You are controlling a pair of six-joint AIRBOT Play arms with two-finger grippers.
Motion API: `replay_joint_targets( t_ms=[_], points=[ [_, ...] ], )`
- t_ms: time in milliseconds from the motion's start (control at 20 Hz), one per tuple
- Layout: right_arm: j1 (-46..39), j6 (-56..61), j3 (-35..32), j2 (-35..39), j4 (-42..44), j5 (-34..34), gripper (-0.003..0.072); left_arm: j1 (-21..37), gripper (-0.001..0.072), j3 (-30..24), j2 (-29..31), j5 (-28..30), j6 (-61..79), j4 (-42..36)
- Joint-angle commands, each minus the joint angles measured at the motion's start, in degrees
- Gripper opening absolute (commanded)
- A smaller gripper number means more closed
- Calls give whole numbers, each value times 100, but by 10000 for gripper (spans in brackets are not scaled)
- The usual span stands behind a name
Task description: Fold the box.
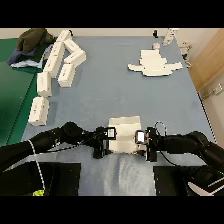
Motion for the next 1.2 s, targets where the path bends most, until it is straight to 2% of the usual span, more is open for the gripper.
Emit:
replay_joint_targets(
  t_ms=[0, 50, 100, 150, 300, 450, 550, 700, 900, 1000, 1150],
  points=[
    [-7, 686, 59, 168, -332, -490, 252, 0, 510, 0, -4, -11, 0, 2],
    [-7, 1244, 149, 260, -638, -728, 122, 0, 509, 0, -4, -11, 0, 2],
    [-7, 1893, 258, 350, -1001, -955, 40, 0, 509, 0, -4, -11, 0, 2],
    [-9, 2638, 374, 437, -1425, -1172, 4, 0, 509, 0, -4, -11, 2, 2],
    [-39, 5167, 772, 612, -2868, -2057, 3, 0, 509, 0, -4, -9, 0, 2],
    [-461, 7477, 1091, 625, -3960, -2883, 0, 0, 509, 0, -4, -11, 0, 2],
    [-1172, 8293, 1088, 590, -4030, -3021, 0, 0, 509, 0, -4, -11, 0, 2],
    [-2785, 8011, 1078, 197, -3025, -3080, 0, 0, 509, 0, -4, -11, 2, 2],
    [-4964, 6161, 1073, -813, -922, -3412, 0, 0, 510, 0, -4, -9, 0, 2],
    [-5501, 5425, 1073, -1318, -79, -3683, 0, 0, 509, 0, -4, -11, 0, 2],
    [-5582, 5224, 1058, -1786, 33, -3696, 1, 0, 509, 0, -4, -11, 0, 2]
  ],
)
